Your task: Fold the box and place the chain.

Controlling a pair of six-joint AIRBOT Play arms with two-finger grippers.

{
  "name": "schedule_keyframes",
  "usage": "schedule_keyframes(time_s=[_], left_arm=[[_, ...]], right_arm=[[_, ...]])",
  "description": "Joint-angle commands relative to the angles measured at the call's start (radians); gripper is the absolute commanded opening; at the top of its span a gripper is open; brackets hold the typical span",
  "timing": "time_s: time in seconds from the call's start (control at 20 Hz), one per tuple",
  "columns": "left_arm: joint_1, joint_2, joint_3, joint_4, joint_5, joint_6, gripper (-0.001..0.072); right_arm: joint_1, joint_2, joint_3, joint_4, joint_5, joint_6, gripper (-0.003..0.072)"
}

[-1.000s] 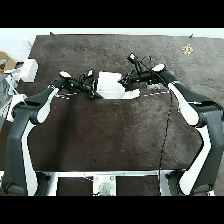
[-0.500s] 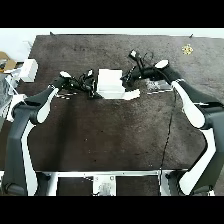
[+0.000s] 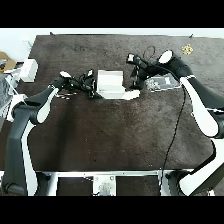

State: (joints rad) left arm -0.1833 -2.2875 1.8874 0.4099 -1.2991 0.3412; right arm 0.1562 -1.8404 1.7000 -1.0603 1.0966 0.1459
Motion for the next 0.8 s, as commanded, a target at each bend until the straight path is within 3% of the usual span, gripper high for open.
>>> schedule_keyframes(time_s=[0.0,0.3,0.4,0.5,0.7,0.75], left_arm=[[0.0,0.0,0.0,0.0,0.001,0.0,0.0225],[0.0,0.0,0.0,0.0,0.001,0.0,0.0225],[0.0,0.0,0.0,0.0,0.001,0.0,0.0224],[0.0,0.0,0.0,0.0,0.001,0.0,0.0225],[0.0,0.0,0.0,0.0,0.001,0.0,0.0224],[0.0,0.0,0.0,0.0,0.001,0.0,0.0224]], right_arm=[[0.008,-0.032,-0.024,-0.027,0.004,-0.069,0.0615],[0.02,-0.076,-0.028,0.061,0.01,-0.105,0.0615],[0.021,-0.079,-0.031,0.087,0.008,-0.105,0.0557],[0.022,-0.091,-0.031,0.109,0.025,-0.105,0.0554],[0.023,-0.119,-0.031,0.181,0.037,-0.106,0.0158],[0.024,-0.12,-0.031,0.198,0.03,-0.105,0.0137]])
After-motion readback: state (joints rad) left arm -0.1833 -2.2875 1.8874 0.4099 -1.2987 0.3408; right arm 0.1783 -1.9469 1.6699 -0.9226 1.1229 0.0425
